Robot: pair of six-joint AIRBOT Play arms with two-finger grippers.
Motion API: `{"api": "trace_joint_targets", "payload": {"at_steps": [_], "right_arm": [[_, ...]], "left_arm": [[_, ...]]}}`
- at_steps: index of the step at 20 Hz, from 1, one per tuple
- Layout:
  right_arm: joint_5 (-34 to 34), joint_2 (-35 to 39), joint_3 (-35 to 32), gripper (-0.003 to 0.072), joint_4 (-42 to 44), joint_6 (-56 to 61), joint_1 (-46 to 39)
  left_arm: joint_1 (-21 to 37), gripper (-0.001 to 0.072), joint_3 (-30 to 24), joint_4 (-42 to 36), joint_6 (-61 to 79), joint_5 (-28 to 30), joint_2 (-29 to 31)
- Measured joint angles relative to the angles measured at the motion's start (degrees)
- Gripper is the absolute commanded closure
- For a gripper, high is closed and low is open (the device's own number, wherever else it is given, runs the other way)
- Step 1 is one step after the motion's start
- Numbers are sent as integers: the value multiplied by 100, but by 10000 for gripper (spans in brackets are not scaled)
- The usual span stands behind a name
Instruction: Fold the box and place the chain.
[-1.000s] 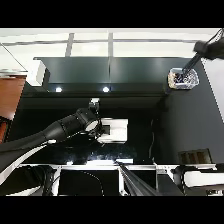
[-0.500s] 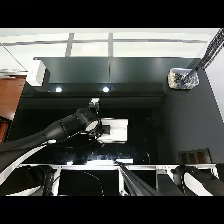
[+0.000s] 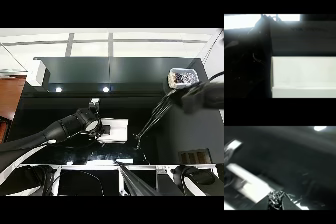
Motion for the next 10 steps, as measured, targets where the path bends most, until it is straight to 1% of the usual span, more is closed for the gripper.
{"api": "trace_joint_targets", "payload": {"at_steps": [3,6,10], "right_arm": [[-168,15,-542,649,551,-52,472],[-579,-114,-1001,649,1082,-66,984],[-1231,-575,-1292,646,1440,-76,1657]], "left_arm": [[0,681,0,0,0,-2,0],[0,680,0,0,0,0,0],[0,681,0,2,0,0,0]]}}
